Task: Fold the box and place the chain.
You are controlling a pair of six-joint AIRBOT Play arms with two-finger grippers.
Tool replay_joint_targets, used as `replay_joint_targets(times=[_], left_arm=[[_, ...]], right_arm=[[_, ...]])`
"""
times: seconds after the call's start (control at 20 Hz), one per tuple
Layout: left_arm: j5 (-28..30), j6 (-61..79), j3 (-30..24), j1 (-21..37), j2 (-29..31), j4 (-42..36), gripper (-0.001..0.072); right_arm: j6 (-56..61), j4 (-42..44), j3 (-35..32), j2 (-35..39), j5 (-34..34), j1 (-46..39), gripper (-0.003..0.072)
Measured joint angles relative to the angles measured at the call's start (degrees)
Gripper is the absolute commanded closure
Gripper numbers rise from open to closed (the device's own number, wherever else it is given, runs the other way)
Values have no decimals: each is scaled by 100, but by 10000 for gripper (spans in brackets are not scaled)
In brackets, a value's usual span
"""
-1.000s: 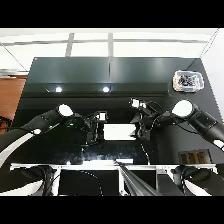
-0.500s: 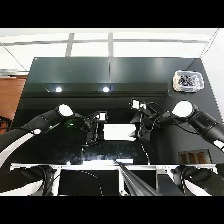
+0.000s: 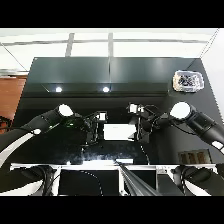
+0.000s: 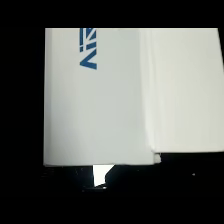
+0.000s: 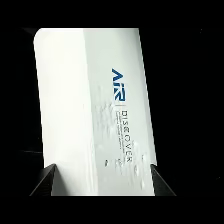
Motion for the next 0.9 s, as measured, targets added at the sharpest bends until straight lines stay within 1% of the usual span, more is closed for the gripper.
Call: replay_joint_targets(times=[0.3,0.35,0.4,0.8,0.85,0.9], left_arm=[[0,0,0,0,0,0,320],[0,0,0,0,0,0,320],[0,0,0,0,0,0,320],[2,-4,0,0,0,-2,320],[0,-4,0,0,-2,-2,320],[0,-4,0,0,0,-2,320]], right_arm=[[-44,-160,0,0,-289,140,-34],[-44,-181,0,0,-304,146,91],[-44,-203,0,0,-315,149,240],[-44,-229,0,0,-343,160,245],[-44,-203,0,0,-339,160,273],[-44,-195,0,0,-326,160,273]])
